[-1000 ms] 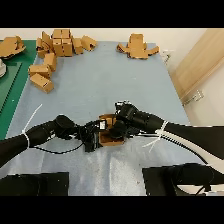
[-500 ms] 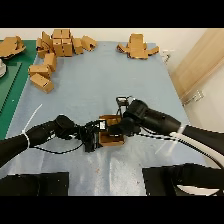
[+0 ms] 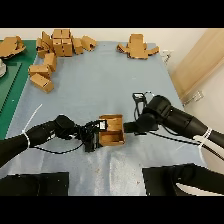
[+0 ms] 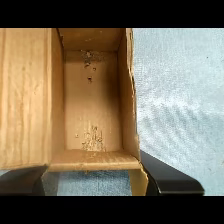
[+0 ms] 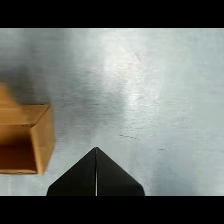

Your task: Fold the box.

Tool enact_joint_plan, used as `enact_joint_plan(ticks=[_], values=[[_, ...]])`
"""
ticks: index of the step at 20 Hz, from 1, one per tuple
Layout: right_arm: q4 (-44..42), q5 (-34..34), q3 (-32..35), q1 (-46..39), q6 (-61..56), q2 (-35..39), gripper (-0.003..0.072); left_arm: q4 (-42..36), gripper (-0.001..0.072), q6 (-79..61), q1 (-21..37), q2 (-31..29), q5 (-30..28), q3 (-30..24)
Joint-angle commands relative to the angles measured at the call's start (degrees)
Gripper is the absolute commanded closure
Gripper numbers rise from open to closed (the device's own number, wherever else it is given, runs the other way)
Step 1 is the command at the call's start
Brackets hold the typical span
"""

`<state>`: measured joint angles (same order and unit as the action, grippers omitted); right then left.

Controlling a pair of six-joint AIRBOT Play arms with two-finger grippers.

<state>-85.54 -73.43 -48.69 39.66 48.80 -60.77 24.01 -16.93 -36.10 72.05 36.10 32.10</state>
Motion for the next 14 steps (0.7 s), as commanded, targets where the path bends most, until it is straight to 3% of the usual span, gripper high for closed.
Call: enact_joint_plan(ticks=[1,3,6,10,14], values=[[-20.17,11.74,6.19,-15.06,21.16,1.01,0.0694,0.00,0.0286,0.00,0.00,-0.02,0.02,0.04],[-42.18,19.37,7.34,-26.14,42.56,-0.46,0.0694,0.00,0.0286,0.00,0.00,0.00,0.00,0.04],[-64.22,18.56,4.15,-33.88,65.13,-8.70,0.0694,0.00,0.0286,0.00,0.00,-0.02,0.00,0.04],[-77.72,3.69,-4.63,-32.28,80.06,-23.74,0.0694,0.00,0.0286,0.00,0.00,-0.02,0.04,0.04],[-78.84,-5.40,-3.89,-29.49,84.11,-24.06,0.0694,0.00,0.0286,0.00,0.02,-0.02,-0.07,0.04]])
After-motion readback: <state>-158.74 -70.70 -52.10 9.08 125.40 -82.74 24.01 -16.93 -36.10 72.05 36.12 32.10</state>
